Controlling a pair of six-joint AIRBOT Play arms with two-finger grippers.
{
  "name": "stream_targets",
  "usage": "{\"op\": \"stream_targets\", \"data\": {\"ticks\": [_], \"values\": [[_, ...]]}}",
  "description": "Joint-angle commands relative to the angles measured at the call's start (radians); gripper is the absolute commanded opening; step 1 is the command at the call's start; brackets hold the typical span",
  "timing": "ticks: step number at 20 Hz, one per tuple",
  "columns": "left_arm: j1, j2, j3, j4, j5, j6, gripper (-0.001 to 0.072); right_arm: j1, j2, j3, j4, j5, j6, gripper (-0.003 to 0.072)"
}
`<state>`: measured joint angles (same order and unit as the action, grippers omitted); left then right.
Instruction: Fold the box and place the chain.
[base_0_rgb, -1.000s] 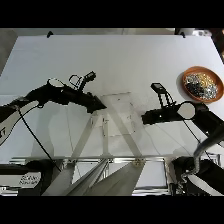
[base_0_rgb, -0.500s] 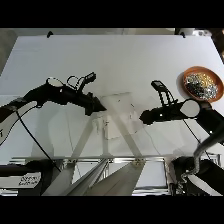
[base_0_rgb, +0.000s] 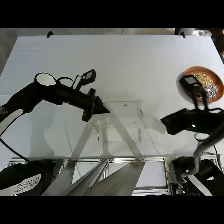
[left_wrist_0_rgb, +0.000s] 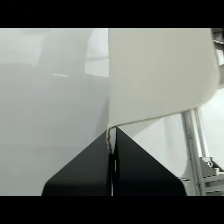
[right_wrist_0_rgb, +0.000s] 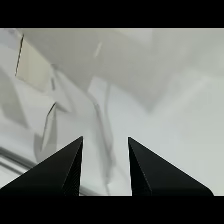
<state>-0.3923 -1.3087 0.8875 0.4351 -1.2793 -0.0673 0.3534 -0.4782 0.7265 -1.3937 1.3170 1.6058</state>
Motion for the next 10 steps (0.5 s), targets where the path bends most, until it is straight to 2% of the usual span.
{"op": "stream_targets", "data": {"ticks": [1,4,7,10], "values": [[-0.100,-0.004,-0.003,0.031,0.062,-0.003,0.0000,0.000,0.188,0.005,-0.076,0.100,0.080,0.0316],[-0.167,-0.064,-0.003,0.151,0.200,-0.002,0.0002,0.000,0.261,0.005,-0.076,0.169,0.118,0.0316],[-0.214,-0.119,-0.003,0.312,0.318,-0.001,0.0002,0.000,0.271,0.005,-0.076,0.192,0.118,0.0316],[-0.216,-0.122,-0.003,0.159,0.320,0.059,0.0002,0.000,0.270,0.005,-0.077,0.161,0.117,0.0316]]}}
